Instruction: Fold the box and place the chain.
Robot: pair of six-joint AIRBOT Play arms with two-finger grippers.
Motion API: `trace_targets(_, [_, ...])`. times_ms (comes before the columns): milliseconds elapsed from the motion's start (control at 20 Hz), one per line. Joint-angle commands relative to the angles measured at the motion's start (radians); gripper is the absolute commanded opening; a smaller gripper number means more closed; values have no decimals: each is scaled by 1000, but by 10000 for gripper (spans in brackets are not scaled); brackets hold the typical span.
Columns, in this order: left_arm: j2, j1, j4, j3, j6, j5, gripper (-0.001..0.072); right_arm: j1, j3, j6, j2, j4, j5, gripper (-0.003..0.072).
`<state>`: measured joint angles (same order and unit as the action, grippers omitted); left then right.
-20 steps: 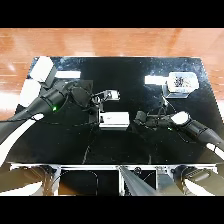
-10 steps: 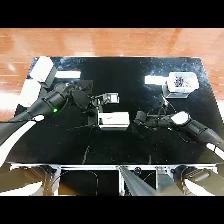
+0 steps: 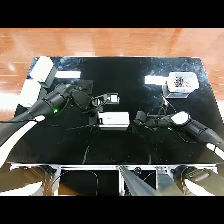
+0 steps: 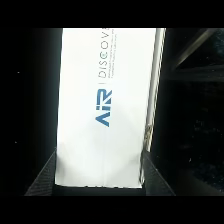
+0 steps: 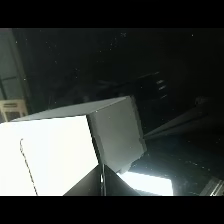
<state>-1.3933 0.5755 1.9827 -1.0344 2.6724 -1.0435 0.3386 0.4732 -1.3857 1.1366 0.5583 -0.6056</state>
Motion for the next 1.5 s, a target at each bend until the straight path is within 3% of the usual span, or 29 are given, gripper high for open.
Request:
trace_targets(0, [-7, 0, 5, 1, 1, 3, 620, 0, 0, 1, 1, 0, 0, 34])
trace_targets(550, [-29, 0, 15, 1, 1, 10, 612, 0, 0, 3, 1, 0, 2, 34])
trace_targets(650, [-29, 0, 16, 1, 0, 9, 575, 0, 0, 3, 1, 0, 2, 34])
trace_targets(700, [-29, 0, 15, 1, 0, 6, 437, 0, 0, 3, 1, 0, 1, 34])
trace_targets(750, [-29, 0, 15, 1, 0, 4, 225, 0, 0, 5, 1, 0, 1, 34])
trace_targets(800, [-29, 0, 14, 1, 0, 1, 78, 0, 0, 20, 0, 0, 1, 34])
trace_targets(850, [-29, -2, 8, 1, -1, 4, 28, -8, 0, 34, 0, 0, 0, 35])
trace_targets(1150, [26, -61, -94, -26, -190, -79, 25, -76, 0, 84, -33, 0, -20, 34])
trace_targets(1450, [177, -260, -117, 19, -369, -250, 23, -100, 0, 170, -74, 1, -90, 34])
